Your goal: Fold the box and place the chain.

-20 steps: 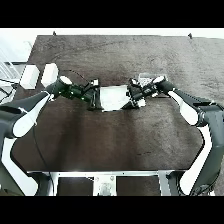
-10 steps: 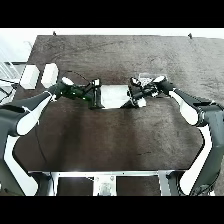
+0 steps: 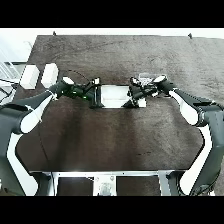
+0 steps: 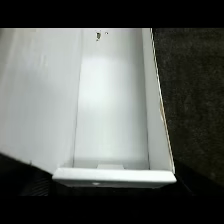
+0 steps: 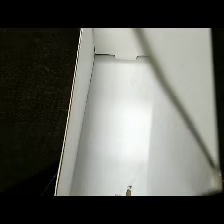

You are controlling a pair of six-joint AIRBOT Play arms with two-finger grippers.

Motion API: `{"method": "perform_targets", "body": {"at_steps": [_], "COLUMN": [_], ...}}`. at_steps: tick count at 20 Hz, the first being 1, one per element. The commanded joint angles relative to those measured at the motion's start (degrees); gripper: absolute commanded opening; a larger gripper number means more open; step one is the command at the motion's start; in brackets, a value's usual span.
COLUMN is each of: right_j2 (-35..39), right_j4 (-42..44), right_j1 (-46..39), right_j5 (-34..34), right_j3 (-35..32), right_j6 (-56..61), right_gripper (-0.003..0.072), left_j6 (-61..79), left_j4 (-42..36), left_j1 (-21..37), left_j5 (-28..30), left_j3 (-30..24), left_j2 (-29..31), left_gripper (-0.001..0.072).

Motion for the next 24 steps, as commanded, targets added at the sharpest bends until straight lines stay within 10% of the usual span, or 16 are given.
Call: {"method": "perform_targets", "body": {"at_steps": [1, 24], "right_j2": [-0.02, -0.02], "right_j4": [0.00, 0.04], "right_j1": [0.07, 0.07], "right_j5": [0.57, 0.57], "right_j3": [-0.02, -0.07], "right_j6": [-0.02, -0.02], "right_gripper": [0.0499, 0.0499], "left_j6": [-0.02, -3.04], "left_j4": [-0.55, 0.83], "left_j1": [-0.39, -0.28], "left_j5": [-0.79, -0.94], "left_j3": [0.15, 1.70], "left_j2": [-0.13, -0.94], "left_gripper": [0.0720, 0.0710]}}
